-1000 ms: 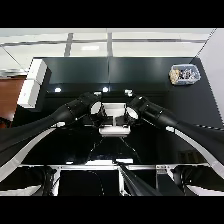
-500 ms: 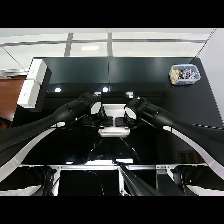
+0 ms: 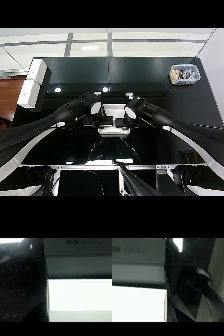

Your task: Fold the box and place the chain.

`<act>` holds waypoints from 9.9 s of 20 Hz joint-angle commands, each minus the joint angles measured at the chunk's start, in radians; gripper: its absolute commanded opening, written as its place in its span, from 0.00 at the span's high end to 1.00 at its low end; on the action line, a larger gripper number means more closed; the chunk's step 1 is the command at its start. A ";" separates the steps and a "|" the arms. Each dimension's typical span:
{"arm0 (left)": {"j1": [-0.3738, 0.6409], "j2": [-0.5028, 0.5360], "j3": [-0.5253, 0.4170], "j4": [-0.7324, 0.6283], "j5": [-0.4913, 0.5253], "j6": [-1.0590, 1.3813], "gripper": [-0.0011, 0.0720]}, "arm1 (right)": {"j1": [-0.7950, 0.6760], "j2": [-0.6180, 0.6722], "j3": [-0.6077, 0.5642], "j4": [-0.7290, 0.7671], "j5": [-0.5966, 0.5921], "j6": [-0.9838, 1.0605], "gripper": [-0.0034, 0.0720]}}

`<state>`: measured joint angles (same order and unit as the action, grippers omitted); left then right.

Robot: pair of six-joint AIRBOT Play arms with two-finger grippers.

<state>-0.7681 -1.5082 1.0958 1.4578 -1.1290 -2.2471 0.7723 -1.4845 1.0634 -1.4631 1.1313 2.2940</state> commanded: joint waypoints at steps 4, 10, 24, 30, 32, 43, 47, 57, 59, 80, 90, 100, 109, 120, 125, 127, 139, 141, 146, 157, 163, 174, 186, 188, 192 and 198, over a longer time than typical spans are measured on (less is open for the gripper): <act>0.001 0.000 0.000 -0.001 0.002 -0.001 0.95 | 0.000 -0.004 0.001 -0.011 0.010 0.001 0.79; 0.001 0.000 0.000 -0.001 0.002 -0.001 0.95 | 0.000 -0.012 0.002 -0.003 0.022 -0.023 0.92; 0.001 0.000 0.000 -0.001 0.002 -0.001 0.95 | -0.066 0.496 0.018 -0.582 0.196 -0.178 0.61; 0.001 0.000 0.000 -0.001 0.003 -0.001 0.95 | -0.519 0.474 -0.069 -0.696 -0.193 -0.175 0.05; 0.001 0.000 0.000 -0.001 0.003 -0.001 0.95 | -0.666 0.402 -0.088 -0.534 -0.292 -0.181 0.03; 0.000 0.000 0.000 -0.005 -0.009 -0.001 0.95 | -1.017 -0.438 0.809 -0.129 0.032 -0.352 0.03; 0.000 0.000 0.000 -0.005 -0.010 -0.001 0.95 | -1.035 -0.609 1.017 -0.104 0.065 -0.381 0.04; 0.000 0.000 0.000 -0.009 -0.006 -0.002 0.95 | -1.048 -0.661 1.014 -0.101 0.018 -0.421 0.93; 0.000 0.000 0.000 -0.014 -0.006 -0.001 0.95 | -1.046 -0.619 1.014 -0.101 0.043 -0.475 0.93; 0.001 0.000 0.001 -0.083 0.002 -0.001 0.95 | -0.808 0.258 0.846 0.349 0.220 -0.830 0.93; 0.001 0.000 0.001 -0.083 0.002 -0.002 0.95 | -0.649 0.335 0.845 0.455 0.462 -0.838 0.93; 0.001 0.000 0.001 -0.083 0.002 -0.001 0.95 | -0.556 0.351 0.744 0.636 0.546 -0.906 0.93; 0.000 0.000 0.003 -0.072 -0.009 0.018 0.95 | -0.554 0.351 0.744 0.819 0.476 -0.916 0.93; -0.007 0.006 0.003 0.026 -0.005 -0.061 0.95 | -0.554 0.351 0.744 0.948 0.394 -0.920 0.93; -0.014 0.006 0.003 0.031 0.007 -0.060 0.95 | -0.480 0.347 0.677 0.857 0.386 -0.926 0.93; -0.014 0.006 0.003 0.031 0.007 -0.060 0.95 | -0.434 0.347 0.585 0.803 0.394 -0.926 0.93; -0.014 0.006 0.003 0.030 0.012 -0.049 0.95 | -0.335 0.345 0.029 0.710 0.103 -0.900 0.93; -0.014 0.006 0.003 0.029 0.011 -0.047 0.95 | -0.305 0.334 -0.025 0.703 0.036 -0.900 0.93; -0.014 0.006 0.003 0.023 0.011 -0.026 0.95 | -0.263 0.304 -0.069 0.586 -0.005 -0.870 0.93; -0.013 0.013 0.003 0.019 -0.009 -0.028 0.94 | -0.455 0.341 -0.068 0.542 0.086 -0.874 0.62; -0.013 0.143 0.027 0.026 -0.017 0.076 0.33 | -0.568 0.376 -0.069 0.540 0.129 -0.878 0.62; 0.520 0.605 -0.423 -0.217 -0.018 0.472 0.34 | -0.575 0.378 -0.069 0.500 0.128 -0.879 0.62; 0.401 0.529 -0.573 -0.735 0.278 2.311 0.01 | -0.573 0.378 -0.069 0.502 0.117 -0.877 0.62; 0.382 0.481 -0.571 -0.743 0.321 2.309 0.01 | -0.566 0.378 -0.069 0.502 0.126 -0.877 0.62; 0.390 0.337 -0.518 -0.743 0.270 2.316 0.01 | -0.562 0.378 -0.069 0.502 0.106 -0.877 0.62; 0.401 0.229 -0.439 -0.766 0.240 2.420 0.01 | -0.562 0.378 -0.069 0.502 0.106 -0.877 0.62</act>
<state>-0.3737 -1.2331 0.6285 0.7136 -0.8825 0.1307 0.2100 -1.1072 0.9947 -0.9615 1.2392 1.4170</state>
